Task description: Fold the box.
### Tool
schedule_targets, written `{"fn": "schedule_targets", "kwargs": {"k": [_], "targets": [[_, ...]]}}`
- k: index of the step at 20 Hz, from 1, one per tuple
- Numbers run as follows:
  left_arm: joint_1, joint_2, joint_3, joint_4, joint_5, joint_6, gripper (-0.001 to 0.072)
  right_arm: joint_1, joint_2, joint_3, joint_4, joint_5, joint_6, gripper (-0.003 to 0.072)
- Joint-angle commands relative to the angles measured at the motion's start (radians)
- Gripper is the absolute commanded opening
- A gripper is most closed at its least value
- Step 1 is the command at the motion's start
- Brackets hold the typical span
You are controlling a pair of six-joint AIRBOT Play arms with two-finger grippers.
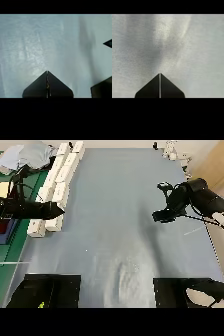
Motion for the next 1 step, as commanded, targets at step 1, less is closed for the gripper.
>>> {"fn": "schedule_targets", "kwargs": {"k": [1], "targets": [[-0.052,-0.01,0.006,-0.053,-0.003,-0.001,0.0013,0.0,0.0,0.001,0.0,0.0,0.0,0.0018]]}}
